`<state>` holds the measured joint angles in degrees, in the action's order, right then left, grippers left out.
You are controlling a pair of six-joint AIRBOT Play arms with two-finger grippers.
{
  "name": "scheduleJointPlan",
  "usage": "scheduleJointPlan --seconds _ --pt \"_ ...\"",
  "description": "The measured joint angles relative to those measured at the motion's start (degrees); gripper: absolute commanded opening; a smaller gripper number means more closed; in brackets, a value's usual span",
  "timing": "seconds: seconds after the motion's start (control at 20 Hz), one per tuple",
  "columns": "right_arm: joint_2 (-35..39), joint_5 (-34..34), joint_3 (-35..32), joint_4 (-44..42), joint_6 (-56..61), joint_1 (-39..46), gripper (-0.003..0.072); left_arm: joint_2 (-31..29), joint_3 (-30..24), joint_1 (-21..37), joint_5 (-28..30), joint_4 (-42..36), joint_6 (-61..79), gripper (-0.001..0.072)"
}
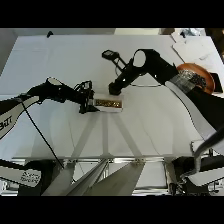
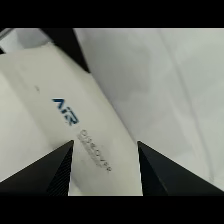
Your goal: Fold the box and place the chain.
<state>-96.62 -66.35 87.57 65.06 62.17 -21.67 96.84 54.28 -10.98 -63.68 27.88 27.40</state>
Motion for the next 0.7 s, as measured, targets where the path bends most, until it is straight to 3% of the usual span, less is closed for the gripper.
scheduleJointPlan --seconds 0.2,0.7 --pt "3.3 3.3 -3.2 -0.4 -4.5 -2.7 0.046 0.0 0.0 0.0 0.0 0.0 0.0 0.0381" --pt "10.0 20.3 -17.6 3.3 -12.0 -7.8 0.0458 0.0 0.0 0.0 0.2 -0.1 -0.1 0.0381"
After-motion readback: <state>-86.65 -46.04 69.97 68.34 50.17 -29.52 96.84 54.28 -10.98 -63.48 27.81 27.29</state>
